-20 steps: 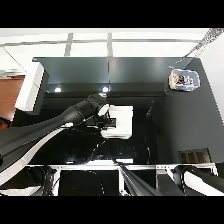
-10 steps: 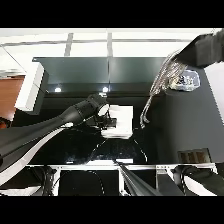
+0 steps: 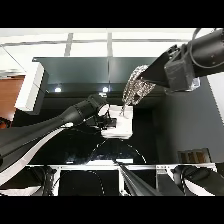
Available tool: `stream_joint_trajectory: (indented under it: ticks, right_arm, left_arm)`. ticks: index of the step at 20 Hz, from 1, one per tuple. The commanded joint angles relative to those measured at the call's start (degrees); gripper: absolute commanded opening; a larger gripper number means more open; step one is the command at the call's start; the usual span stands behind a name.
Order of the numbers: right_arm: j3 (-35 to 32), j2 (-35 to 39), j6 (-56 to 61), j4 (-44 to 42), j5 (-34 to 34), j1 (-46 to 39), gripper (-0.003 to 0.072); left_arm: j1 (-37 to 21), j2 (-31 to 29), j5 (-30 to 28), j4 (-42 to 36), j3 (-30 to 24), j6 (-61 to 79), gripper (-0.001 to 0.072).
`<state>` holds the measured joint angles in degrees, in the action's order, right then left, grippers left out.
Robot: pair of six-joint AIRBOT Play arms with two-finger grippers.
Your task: Fold the box and place the chain.
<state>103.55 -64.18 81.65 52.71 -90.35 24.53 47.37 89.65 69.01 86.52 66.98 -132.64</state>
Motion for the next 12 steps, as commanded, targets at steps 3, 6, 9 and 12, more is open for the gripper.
stream_joint_trajectory:
  ticks: [3,6,9,12]
  right_arm:
    - [-2.6,-0.7,0.4,-0.2,0.9,1.3,0.001]
    - [-11.1,-0.7,0.5,-0.2,0.6,1.9,0.001]
    - [-22.7,-0.7,0.4,0.3,6.7,2.3,0.0011]
    - [-34.3,-0.7,1.3,-0.9,17.3,2.7,0.0011]
  left_arm:
    - [0.0,0.0,0.0,0.0,0.0,0.0,0.0027]
    - [0.0,0.0,0.0,0.0,0.0,0.0,0.0027]
    - [0.0,0.0,0.0,0.0,0.0,0.0,0.0027]
    - [0.0,0.0,0.0,0.0,0.0,0.0,0.0027]
